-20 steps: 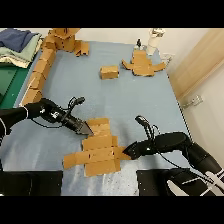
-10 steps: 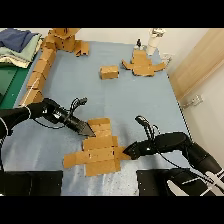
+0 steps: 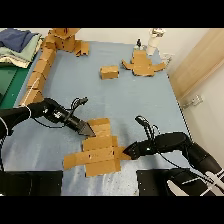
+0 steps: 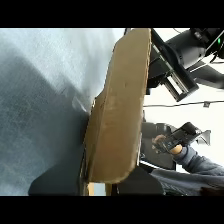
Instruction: Fold the box.
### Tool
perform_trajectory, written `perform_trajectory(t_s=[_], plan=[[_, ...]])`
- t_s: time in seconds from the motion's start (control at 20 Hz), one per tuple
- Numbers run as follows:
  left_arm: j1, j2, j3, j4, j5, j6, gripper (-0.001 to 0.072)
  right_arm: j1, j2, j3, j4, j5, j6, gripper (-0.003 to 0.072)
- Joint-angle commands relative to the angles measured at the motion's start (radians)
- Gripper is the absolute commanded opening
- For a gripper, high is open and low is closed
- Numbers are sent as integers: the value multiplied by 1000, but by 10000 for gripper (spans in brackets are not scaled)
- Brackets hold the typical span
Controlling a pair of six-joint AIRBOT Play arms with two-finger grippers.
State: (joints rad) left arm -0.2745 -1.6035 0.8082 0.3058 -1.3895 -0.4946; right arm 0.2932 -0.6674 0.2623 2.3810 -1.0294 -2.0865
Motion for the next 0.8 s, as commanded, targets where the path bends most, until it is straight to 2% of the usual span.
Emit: perform_trajectory(t_s=[0.0,0.2,0.25,0.6,0.65,0.7,0.75], plan=[[0,-1,0,14,-19,-3,162,1,0,0,0,1,0,1],[0,-1,0,16,-25,2,145,1,0,0,0,1,0,1],[0,-1,0,16,-24,10,42,1,0,0,0,1,0,1],[0,-1,1,15,-8,28,15,1,0,0,1,1,0,6],[0,-1,1,13,-8,35,15,1,0,0,0,3,0,90],[0,-1,1,13,-4,38,15,1,0,0,-2,9,0,358],[0,-1,1,13,3,42,15,-1,0,2,-16,23,0,482]])
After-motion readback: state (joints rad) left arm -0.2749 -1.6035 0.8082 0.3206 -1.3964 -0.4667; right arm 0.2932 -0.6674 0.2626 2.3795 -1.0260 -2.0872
